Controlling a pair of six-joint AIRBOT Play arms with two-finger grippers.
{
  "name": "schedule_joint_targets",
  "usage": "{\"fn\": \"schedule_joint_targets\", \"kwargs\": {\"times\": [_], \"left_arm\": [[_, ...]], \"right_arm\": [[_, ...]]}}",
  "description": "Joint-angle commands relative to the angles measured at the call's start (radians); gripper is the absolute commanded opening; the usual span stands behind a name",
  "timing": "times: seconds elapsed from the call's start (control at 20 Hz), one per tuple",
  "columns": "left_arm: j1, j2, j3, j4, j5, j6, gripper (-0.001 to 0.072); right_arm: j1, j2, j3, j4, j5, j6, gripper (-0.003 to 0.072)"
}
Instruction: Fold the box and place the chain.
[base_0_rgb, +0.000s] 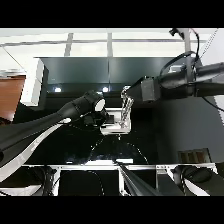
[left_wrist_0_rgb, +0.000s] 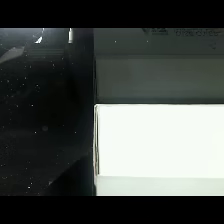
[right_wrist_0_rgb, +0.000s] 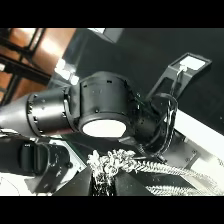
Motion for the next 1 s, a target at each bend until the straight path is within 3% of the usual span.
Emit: {"fn": "schedule_joint_targets", "kwargs": {"times": [0.0, 0.1, 0.2, 0.35, 0.5, 0.55, 0.6, 0.75, 0.95], "left_arm": [[0.001, 0.000, 0.000, 0.000, 0.000, 0.000, 0.0027], [0.001, 0.000, 0.000, 0.000, 0.000, 0.000, 0.0027], [0.001, 0.000, 0.000, 0.000, 0.000, 0.000, 0.0027], [0.001, 0.000, 0.000, 0.000, 0.000, 0.000, 0.0026], [0.001, 0.000, 0.000, 0.000, 0.000, 0.000, 0.0027], [0.001, -0.001, 0.000, 0.000, 0.001, 0.000, 0.0027], [0.001, 0.000, 0.000, 0.000, 0.000, 0.000, 0.0027], [0.001, 0.000, 0.000, 0.000, 0.000, 0.000, 0.0027], [0.001, -0.001, 0.000, 0.000, 0.000, 0.000, 0.0026]], "right_arm": [[0.019, 0.003, -0.092, -0.037, -0.028, 0.007, 0.0010], [0.040, 0.002, -0.197, -0.040, -0.103, 0.019, 0.0010], [0.073, -0.008, -0.314, -0.039, -0.261, 0.046, 0.0011], [0.108, -0.052, -0.412, -0.038, -0.401, 0.072, 0.0011], [0.117, -0.093, -0.421, -0.039, -0.420, 0.072, 0.0036], [0.116, -0.093, -0.421, -0.039, -0.428, 0.072, 0.0178], [0.112, -0.093, -0.420, -0.038, -0.420, 0.072, 0.0205], [0.064, -0.084, -0.420, -0.051, -0.327, 0.055, 0.0204], [-0.084, -0.027, -0.420, -0.216, -0.211, 0.050, 0.0203]]}}
